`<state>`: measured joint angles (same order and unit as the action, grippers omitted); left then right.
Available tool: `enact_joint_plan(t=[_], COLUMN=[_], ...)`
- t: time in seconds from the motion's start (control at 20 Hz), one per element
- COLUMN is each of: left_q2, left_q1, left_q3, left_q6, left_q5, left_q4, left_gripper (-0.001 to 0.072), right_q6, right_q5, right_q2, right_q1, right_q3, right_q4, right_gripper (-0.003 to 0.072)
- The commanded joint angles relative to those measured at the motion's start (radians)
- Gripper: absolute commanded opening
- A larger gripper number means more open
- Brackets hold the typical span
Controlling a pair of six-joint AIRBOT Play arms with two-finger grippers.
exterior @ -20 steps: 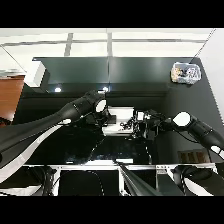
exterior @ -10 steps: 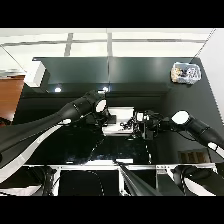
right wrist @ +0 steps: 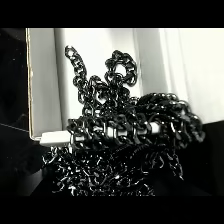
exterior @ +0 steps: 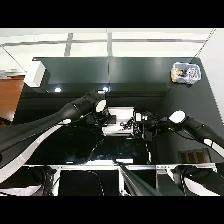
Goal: Fold the box and place the chain.
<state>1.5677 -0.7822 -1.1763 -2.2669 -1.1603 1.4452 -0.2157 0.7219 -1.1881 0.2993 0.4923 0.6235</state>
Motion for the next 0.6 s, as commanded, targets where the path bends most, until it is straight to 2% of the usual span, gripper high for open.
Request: enact_joint_plan(t=[0.0,0.1,0.15,0.2,0.3,0.35,0.55], left_q2=[0.0,0.0,0.0,0.0,0.0,0.0,0.0], left_q1=[0.001,0.001,0.001,0.001,0.001,0.001,0.001], left_q3=[0.0,0.0,0.0,0.0,0.0,0.0,0.0], left_q6=[0.0,0.0,0.0,0.0,0.0,0.0,0.0], left_q5=[0.0,0.0,0.0,0.0,0.0,0.0,-0.001], left_q4=[0.0,0.0,0.0,0.0,0.001,0.001,0.0], left_gripper=[0.0033,0.0033,0.0033,0.0033,0.0033,0.0033,0.0033], right_q6=[0.014,0.029,0.029,0.03,0.048,0.081,0.311], right_q5=[-0.026,-0.019,0.002,0.027,0.044,0.045,0.039], right_q2=[-0.01,-0.01,-0.01,-0.01,-0.009,-0.009,0.043], right_q1=[-0.004,-0.019,-0.03,-0.039,-0.05,-0.053,-0.055], right_q3=[0.0,0.001,0.003,0.009,0.024,0.037,0.094], right_q4=[0.005,0.006,0.011,0.021,0.023,0.024,0.024], right_gripper=[0.0579,0.0341,0.0116,0.007,0.0068,0.0028,0.003])
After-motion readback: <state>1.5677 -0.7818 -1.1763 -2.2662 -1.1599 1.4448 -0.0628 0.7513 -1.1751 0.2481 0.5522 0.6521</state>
